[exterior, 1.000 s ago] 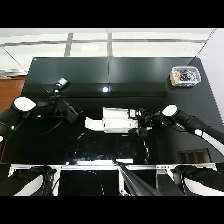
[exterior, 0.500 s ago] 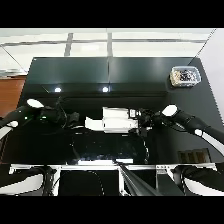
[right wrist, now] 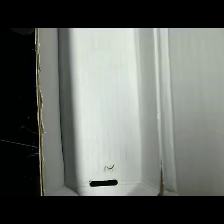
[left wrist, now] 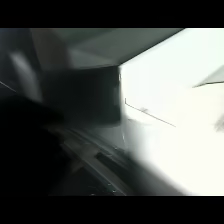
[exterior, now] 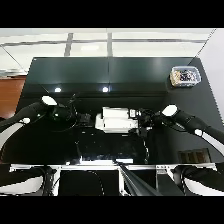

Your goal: Fold the box and place the chain.

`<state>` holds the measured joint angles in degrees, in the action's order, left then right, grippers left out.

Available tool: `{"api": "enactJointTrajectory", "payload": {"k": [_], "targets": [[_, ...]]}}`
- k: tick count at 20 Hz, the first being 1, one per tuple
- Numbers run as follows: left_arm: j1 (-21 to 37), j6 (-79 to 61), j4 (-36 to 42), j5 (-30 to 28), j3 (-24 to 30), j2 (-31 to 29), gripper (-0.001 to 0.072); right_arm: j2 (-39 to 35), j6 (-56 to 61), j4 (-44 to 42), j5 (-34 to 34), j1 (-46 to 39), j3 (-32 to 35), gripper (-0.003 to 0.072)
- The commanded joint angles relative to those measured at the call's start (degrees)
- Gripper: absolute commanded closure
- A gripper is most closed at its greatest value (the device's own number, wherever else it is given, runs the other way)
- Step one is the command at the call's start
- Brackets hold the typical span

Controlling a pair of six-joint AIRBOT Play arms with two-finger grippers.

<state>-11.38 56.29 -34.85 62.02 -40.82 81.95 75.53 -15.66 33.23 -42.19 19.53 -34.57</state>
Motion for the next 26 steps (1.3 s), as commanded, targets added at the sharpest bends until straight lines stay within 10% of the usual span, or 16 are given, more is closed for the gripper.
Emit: {"api": "enactJointTrajectory", "payload": {"k": [1,12,15,26], "targets": [[-0.52,-0.63,0.04,2.25,-2.34,0.09,0.0117,-0.02,0.00,0.00,-0.02,0.00,-0.07,0.0589],[-3.54,-0.81,8.33,2.73,-4.13,0.11,0.0119,-0.04,0.00,0.02,-0.02,0.00,-0.07,0.0589],[-5.07,-0.17,6.99,2.45,-5.46,0.09,0.0296,-0.04,0.00,0.02,-0.02,0.00,-0.07,0.0589],[-17.18,28.30,-18.91,-2.71,-14.82,0.09,0.0296,-0.02,0.00,0.00,-0.02,0.00,-0.07,0.0589]]}}
